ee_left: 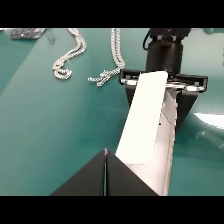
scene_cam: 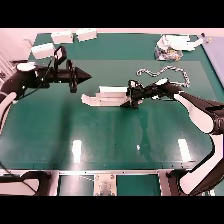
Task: Fold the box and place the chain.
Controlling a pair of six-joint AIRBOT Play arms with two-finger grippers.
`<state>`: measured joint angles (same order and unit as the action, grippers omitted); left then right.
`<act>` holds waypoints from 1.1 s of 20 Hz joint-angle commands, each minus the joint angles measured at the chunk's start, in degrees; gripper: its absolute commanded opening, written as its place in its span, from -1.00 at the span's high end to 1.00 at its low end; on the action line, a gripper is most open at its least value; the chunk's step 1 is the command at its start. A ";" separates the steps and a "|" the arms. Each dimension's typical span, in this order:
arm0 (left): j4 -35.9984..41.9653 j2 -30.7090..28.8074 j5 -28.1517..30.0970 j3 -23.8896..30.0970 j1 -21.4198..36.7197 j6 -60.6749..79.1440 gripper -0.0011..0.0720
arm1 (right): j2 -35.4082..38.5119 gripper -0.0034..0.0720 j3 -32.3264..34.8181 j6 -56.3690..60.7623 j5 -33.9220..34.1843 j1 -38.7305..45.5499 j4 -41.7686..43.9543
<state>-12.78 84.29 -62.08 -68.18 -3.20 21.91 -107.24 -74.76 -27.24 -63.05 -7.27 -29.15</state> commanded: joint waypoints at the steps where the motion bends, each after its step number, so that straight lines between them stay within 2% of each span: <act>1: 1.79 -3.91 2.84 7.87 -0.70 -2.69 0.93 | 0.00 -0.66 -0.02 0.00 -0.02 -0.02 0.04; 3: 1.60 -3.80 4.42 10.58 -0.70 -3.91 0.93 | 0.00 -0.66 -0.02 0.00 -0.02 0.04 0.02; 6: 1.62 -3.80 12.90 14.14 -1.49 -3.89 0.93 | 0.00 -0.65 -0.02 0.00 -0.02 0.04 0.04; 7: 1.62 -3.78 13.55 14.84 -2.05 -3.80 0.93 | 0.00 -0.65 -0.02 0.00 -0.04 0.00 0.04; 11: 1.44 0.02 8.41 14.88 -3.43 -3.89 0.93 | 0.00 -0.65 -0.02 0.00 -0.02 0.00 0.02; 15: 5.25 5.66 4.76 11.08 -3.43 -2.80 0.93 | 0.00 -0.65 -0.02 0.00 -0.02 0.00 0.04; 19: 6.16 11.65 -0.42 3.08 -3.43 -4.13 0.93 | 0.00 -0.66 -0.02 0.00 -0.02 0.00 0.04; 22: 6.54 15.06 -0.55 -1.46 -3.48 -4.63 0.93 | 0.00 -0.65 -0.02 0.00 -0.02 0.00 0.02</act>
<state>-7.01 96.16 -60.82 -65.54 -6.68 18.02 -107.24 -74.76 -27.24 -63.07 -7.27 -29.10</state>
